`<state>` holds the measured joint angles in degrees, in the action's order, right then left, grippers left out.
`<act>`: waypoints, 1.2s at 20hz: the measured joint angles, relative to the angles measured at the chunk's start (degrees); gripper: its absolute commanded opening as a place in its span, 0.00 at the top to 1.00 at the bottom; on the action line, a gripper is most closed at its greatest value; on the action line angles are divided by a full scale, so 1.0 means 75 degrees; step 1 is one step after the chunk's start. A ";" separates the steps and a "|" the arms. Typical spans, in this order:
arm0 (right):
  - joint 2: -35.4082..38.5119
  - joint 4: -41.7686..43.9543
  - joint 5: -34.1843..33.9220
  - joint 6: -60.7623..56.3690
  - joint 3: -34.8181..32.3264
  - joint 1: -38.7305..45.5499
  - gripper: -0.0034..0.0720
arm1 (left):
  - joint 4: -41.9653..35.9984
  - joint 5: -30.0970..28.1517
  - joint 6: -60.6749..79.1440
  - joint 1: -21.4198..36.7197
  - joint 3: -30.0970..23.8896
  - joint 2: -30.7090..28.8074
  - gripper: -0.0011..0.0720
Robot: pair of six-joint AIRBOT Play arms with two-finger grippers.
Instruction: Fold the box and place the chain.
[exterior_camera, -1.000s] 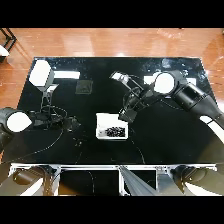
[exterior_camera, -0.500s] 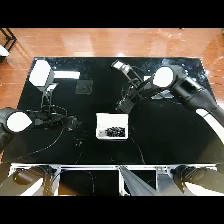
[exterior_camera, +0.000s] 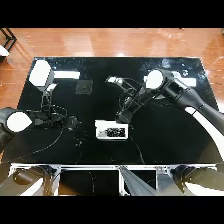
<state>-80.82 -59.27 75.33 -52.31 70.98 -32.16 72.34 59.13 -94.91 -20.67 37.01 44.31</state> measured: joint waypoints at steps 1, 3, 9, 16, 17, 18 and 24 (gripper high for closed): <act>-0.0009 0.0009 0.0038 0.0067 -0.0032 -0.0064 0.02 | 0.0000 0.0000 0.0000 0.0000 0.0000 0.0000 0.11; -0.0017 0.0015 0.0058 0.0221 -0.0073 -0.0187 0.02 | 0.0000 0.0000 -0.0006 0.0000 0.0000 -0.0003 0.11; -0.0017 -0.0396 0.0154 0.0420 -0.0114 -0.0560 0.01 | -0.0003 0.0003 -0.0017 0.0000 0.0000 0.0000 0.11; -0.0017 -0.0819 0.0525 0.0233 -0.0114 -0.0947 0.01 | -0.0003 0.0006 -0.0137 0.0000 0.0000 0.0000 0.11; -0.0017 -0.0930 0.0446 0.0207 -0.0114 -0.1020 0.02 | -0.0003 0.0006 -0.0140 0.0000 0.0000 0.0000 0.11; -0.0017 -0.1032 0.0361 0.0172 -0.0117 -0.1087 0.02 | -0.0003 0.0006 -0.0163 0.0000 0.0000 0.0000 0.11; -0.0017 -0.1314 0.0166 0.0096 -0.0117 -0.1239 0.32 | -0.0003 0.0041 -0.0192 0.0000 0.0000 0.0000 0.11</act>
<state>-80.95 -69.12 76.58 -51.59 70.11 -41.45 72.31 59.44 -96.36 -20.67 37.01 44.31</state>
